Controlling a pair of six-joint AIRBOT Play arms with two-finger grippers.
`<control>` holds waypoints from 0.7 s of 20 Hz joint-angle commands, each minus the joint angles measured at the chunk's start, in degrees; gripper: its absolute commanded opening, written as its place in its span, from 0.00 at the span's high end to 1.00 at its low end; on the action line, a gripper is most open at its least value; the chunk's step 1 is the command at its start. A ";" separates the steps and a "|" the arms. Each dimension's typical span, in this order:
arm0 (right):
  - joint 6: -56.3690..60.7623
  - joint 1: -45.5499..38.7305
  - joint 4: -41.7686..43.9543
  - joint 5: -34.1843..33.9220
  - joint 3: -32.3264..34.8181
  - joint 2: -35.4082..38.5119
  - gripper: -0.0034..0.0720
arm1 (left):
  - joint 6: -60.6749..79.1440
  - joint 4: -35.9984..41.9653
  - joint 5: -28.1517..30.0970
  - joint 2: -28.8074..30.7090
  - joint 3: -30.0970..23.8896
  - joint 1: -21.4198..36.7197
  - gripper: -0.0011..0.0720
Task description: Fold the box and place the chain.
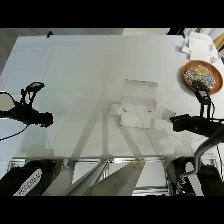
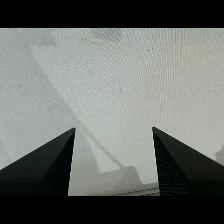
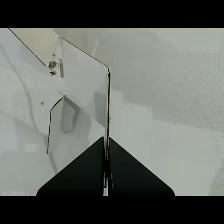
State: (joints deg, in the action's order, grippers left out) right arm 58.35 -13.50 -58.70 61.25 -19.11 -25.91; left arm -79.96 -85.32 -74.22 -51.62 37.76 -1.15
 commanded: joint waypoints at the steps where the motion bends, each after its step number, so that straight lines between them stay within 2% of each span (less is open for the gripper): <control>1: 0.59 0.70 0.00 -0.42 0.61 0.90 0.94 | -0.02 1.11 0.07 0.02 -0.02 -0.02 0.26; 5: 0.59 0.70 0.00 -0.42 0.61 0.90 0.94 | 0.17 4.04 1.68 0.00 -0.02 -0.02 0.25; 10: 0.57 0.70 0.00 -0.44 0.61 0.90 0.94 | 10.97 22.75 10.27 -0.09 -0.02 -0.02 0.25; 14: 0.59 0.70 0.04 -0.52 0.59 0.90 0.94 | 25.05 35.06 10.67 -0.35 -0.02 -0.17 0.26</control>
